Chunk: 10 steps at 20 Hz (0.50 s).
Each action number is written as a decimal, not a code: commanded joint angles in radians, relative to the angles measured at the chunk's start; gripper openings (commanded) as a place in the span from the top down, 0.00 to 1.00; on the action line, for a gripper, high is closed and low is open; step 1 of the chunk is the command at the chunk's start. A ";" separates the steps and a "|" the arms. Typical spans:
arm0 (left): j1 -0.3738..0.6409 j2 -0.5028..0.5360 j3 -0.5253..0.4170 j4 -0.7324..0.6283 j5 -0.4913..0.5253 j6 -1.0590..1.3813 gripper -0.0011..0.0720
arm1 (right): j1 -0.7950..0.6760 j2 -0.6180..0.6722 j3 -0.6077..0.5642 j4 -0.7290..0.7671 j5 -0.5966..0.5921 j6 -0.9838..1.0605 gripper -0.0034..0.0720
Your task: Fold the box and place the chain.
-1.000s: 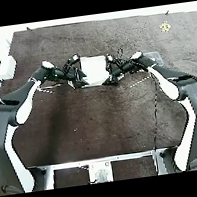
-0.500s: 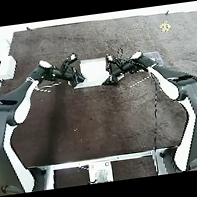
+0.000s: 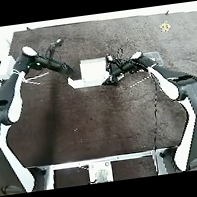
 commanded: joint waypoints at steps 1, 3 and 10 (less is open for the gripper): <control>0.047 0.000 0.072 0.037 -0.031 -0.394 0.98 | 0.001 0.000 0.000 0.000 0.000 0.000 0.17; 0.086 0.000 0.040 0.039 -0.034 -0.488 0.98 | 0.001 0.001 0.000 0.000 0.000 0.000 0.17; 0.141 0.000 -0.088 -0.006 0.003 -0.544 0.98 | 0.001 0.001 0.000 0.000 0.000 0.000 0.17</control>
